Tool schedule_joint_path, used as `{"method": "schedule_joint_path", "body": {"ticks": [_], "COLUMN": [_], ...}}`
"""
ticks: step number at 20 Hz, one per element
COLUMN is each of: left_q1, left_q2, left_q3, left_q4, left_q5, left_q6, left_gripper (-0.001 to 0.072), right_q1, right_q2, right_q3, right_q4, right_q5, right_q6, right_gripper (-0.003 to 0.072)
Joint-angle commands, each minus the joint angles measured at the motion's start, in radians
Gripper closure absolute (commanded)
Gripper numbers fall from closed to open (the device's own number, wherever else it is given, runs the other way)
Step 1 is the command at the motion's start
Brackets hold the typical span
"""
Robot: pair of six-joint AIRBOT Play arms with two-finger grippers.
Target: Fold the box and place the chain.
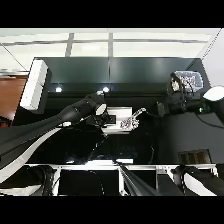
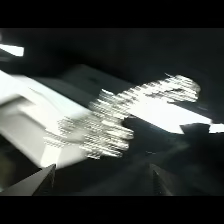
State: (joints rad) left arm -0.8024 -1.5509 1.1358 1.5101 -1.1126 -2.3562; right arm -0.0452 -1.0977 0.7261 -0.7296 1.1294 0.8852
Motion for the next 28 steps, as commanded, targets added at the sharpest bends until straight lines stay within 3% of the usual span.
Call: {"method": "schedule_joint_path", "body": {"ticks": [1, 4, 10, 14, 23, 24, 27, 28], "left_q1": [0.001, 0.001, 0.001, 0.001, 0.001, 0.001, 0.001, 0.001], "left_q2": [0.000, 0.000, 0.000, 0.000, 0.000, 0.000, 0.000, 0.000], "left_q3": [0.001, 0.001, 0.001, 0.001, 0.001, 0.001, 0.001, 0.001], "left_q4": [0.000, 0.000, 0.000, 0.000, -0.001, -0.001, 0.000, -0.001], "left_q5": [0.000, 0.000, 0.000, 0.000, 0.000, 0.000, 0.000, 0.000], "left_q6": [0.000, 0.000, 0.000, 0.000, 0.000, 0.000, 0.000, 0.000], "left_gripper": [0.0681, 0.0681, 0.0681, 0.0681, 0.0681, 0.0681, 0.0681, 0.0681], "right_q1": [0.047, 0.171, 0.248, 0.253, 0.322, 0.321, 0.319, 0.319], "right_q2": [0.020, -0.037, -0.134, -0.172, -0.192, -0.192, -0.188, -0.183], "right_q3": [-0.135, -0.165, -0.165, -0.165, -0.160, -0.160, -0.160, -0.160], "right_q4": [-0.039, -0.031, 0.151, 0.224, 0.186, 0.179, 0.095, 0.082], "right_q5": [-0.212, -0.315, -0.332, -0.333, -0.434, -0.438, -0.435, -0.434], "right_q6": [-0.369, -0.796, -1.270, -1.342, -1.291, -1.273, -1.188, -1.169], "right_gripper": [-0.0020, -0.0019, -0.0019, -0.0019, -0.0012, 0.0024, 0.0681, 0.0671]}}
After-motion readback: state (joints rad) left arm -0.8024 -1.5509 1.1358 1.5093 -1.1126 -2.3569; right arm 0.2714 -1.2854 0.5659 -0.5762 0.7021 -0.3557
